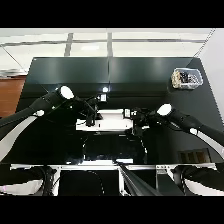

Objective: Fold the box and place the chain.

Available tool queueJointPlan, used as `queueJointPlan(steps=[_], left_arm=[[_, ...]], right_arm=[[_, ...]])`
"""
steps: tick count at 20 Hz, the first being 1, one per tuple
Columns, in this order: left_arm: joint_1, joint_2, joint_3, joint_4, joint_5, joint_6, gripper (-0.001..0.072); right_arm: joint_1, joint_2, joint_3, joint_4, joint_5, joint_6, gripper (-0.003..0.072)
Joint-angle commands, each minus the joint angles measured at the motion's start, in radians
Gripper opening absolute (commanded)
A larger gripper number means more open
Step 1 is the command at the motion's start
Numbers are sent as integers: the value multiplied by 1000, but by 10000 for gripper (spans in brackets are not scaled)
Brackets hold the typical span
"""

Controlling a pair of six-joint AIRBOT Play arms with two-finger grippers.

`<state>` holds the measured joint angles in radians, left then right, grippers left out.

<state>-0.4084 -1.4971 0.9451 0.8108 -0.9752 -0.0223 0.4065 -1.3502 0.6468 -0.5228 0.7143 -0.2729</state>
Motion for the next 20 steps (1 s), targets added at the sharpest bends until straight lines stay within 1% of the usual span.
queueJointPlan(steps=[1, 7, 8, 9, 14, 15, 16, 17, 18, 19, 20], left_arm=[[1, 0, 0, 0, 2, 0, 24], [1, 0, 0, 0, 3, 0, 25], [1, 0, 0, 0, 2, 0, 25], [1, 0, 0, 0, 2, 0, 25], [1, 0, 0, 0, 2, 0, 27], [1, 1, 0, 0, 2, -2, 29], [1, 2, 2, 0, 2, -8, 47], [2, 5, 6, 0, -3, -8, 196], [4, 10, 11, 0, -2, -10, 383], [8, 16, 19, 1, -2, -27, 490], [16, 26, 26, 10, -6, -54, 545]], right_arm=[[1, -1, 1, 6, -3, 7, 703], [3, -1, 1, 5, -4, 7, 702], [5, -1, 1, 0, -4, 7, 632], [8, -2, 1, -9, -4, 8, 587], [13, -2, 1, -13, -5, 10, 587], [13, -2, 1, -12, -6, 11, 566], [13, -2, 1, -12, -8, 12, 477], [13, -2, 1, -11, -8, 12, 475], [13, -2, 1, -11, -8, 12, 474], [13, -2, 1, -10, -8, 12, 474], [13, -2, 1, -10, -8, 12, 474]])
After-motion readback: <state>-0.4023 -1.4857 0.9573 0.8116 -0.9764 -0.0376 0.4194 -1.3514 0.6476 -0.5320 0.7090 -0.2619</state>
